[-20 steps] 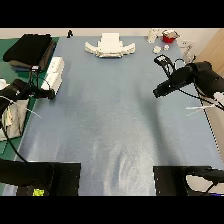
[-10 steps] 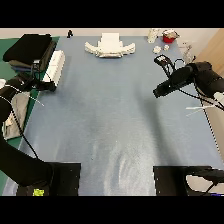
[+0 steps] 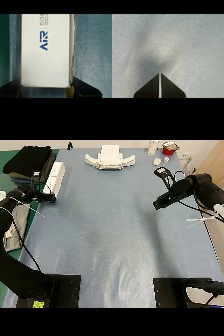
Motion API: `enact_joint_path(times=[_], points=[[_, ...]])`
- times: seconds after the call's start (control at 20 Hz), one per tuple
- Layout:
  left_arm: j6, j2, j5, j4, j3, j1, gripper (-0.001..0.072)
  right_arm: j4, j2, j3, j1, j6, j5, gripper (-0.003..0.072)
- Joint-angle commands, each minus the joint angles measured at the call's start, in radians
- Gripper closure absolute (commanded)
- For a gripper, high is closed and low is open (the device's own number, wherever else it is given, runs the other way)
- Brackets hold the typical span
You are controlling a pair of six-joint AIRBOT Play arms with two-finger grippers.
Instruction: Fold the box.
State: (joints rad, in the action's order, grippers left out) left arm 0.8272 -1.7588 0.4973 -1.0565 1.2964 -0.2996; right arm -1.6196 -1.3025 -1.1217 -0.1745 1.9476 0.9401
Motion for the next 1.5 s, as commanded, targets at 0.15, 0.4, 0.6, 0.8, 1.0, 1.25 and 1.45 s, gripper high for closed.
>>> enact_joint_path(times=[0.15,0.4,0.6,0.8,1.0,1.25,1.45], points=[[0.004,0.0,0.01,0.029,0.006,0.0,0.0029,0.0,-0.001,-0.001,0.0,0.0,0.0,0.0648],[0.003,0.008,0.172,0.019,0.066,-0.004,0.0028,-0.001,-0.001,-0.001,0.0,0.0,0.0,0.0648],[0.037,0.055,0.412,-0.008,0.137,-0.033,0.0028,0.0,-0.001,-0.001,0.0,0.0,0.0,0.0648],[0.18,0.132,0.611,-0.036,0.24,-0.075,0.0029,0.0,-0.001,-0.001,0.0,0.0,0.0,0.0648],[0.33,0.201,0.8,-0.032,0.336,-0.08,0.008,0.0,-0.001,-0.001,0.0,0.0,0.0,0.0648],[0.328,0.256,0.964,0.115,0.384,-0.07,0.0699,0.0,-0.001,-0.001,0.0,0.0,0.0,0.0648],[0.322,0.321,0.956,0.099,0.328,0.018,0.0703,0.0,-0.001,-0.001,0.0,0.0,0.0,0.0648]])
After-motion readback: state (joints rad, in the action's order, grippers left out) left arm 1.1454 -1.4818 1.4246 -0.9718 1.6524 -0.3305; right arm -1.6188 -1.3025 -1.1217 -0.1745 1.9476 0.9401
